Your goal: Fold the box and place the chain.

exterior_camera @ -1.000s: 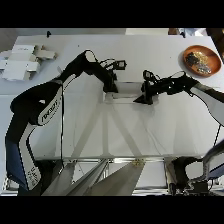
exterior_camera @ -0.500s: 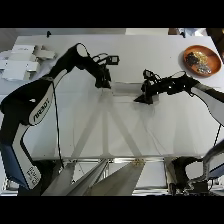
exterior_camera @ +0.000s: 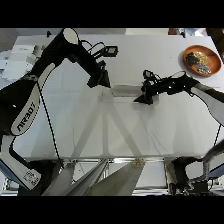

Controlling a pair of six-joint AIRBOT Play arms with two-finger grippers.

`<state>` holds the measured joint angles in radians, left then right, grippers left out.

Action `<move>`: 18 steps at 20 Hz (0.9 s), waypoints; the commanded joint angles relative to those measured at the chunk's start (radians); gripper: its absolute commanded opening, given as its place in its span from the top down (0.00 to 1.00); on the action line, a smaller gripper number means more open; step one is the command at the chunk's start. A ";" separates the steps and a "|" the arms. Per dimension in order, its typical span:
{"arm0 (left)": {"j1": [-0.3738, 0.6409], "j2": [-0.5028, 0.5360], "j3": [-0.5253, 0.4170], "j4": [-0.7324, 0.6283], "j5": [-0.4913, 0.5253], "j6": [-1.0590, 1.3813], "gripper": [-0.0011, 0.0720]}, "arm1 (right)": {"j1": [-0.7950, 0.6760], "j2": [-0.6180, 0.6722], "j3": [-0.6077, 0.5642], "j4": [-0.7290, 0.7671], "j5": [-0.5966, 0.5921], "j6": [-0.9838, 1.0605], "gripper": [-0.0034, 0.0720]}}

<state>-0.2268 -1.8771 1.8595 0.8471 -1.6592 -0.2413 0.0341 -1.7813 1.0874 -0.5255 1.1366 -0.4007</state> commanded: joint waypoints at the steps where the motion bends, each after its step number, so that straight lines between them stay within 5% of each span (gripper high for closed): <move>1: -0.051 0.016 -0.002 0.006 -0.056 -0.033 0.98 | 0.000 0.000 0.000 0.000 0.000 0.000 0.36; 6: -0.111 0.014 -0.068 0.005 0.019 -0.033 0.98 | 0.000 0.000 0.000 0.000 0.000 0.000 0.36; 13: -0.122 0.002 -0.119 -0.059 0.562 -0.034 0.97 | 0.000 0.000 0.000 0.000 0.000 0.000 0.36; 18: -0.124 -0.072 -0.119 -0.114 0.698 -0.060 0.97 | 0.000 0.000 0.000 0.000 0.000 0.000 0.36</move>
<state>-0.3485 -1.9141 1.7420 0.7696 -1.0782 -0.2859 0.0338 -1.7813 1.0874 -0.5255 1.1358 -0.4000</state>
